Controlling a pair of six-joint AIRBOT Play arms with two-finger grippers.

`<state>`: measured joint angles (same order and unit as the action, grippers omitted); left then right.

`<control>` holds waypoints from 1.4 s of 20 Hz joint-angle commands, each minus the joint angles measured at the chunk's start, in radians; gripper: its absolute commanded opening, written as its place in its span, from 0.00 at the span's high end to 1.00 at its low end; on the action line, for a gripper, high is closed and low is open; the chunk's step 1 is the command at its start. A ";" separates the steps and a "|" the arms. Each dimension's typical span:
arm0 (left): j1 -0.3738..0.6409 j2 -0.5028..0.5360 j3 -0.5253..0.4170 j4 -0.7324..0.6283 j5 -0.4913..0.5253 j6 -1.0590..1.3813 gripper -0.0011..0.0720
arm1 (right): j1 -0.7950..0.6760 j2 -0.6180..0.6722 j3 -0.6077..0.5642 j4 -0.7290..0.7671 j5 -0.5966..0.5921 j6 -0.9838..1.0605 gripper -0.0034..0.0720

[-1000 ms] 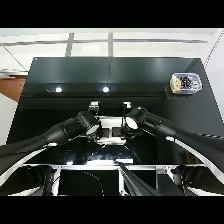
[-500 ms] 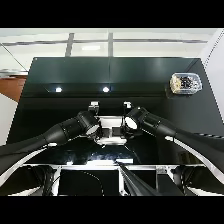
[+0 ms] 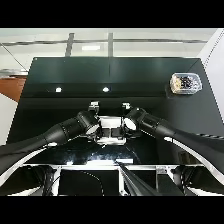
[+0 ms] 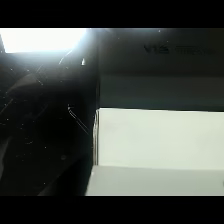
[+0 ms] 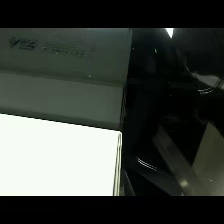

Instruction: Fold the box and place the chain.

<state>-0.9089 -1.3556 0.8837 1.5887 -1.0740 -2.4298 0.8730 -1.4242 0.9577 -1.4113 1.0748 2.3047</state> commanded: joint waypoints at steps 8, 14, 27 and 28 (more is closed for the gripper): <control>0.000 0.000 0.000 0.000 -0.004 -0.001 0.94 | -0.027 0.101 0.001 -0.031 0.076 -0.070 0.44; 0.000 0.000 0.000 0.000 -0.005 -0.001 0.94 | -0.066 0.295 0.003 -0.059 0.135 -0.201 0.44; 0.000 0.000 0.000 -0.001 -0.001 -0.002 0.94 | -0.659 0.476 -0.074 -0.705 -0.092 -0.337 0.35; 0.000 0.000 0.000 -0.001 -0.001 -0.002 0.94 | -0.731 0.460 -0.074 -0.674 -0.166 -0.338 0.00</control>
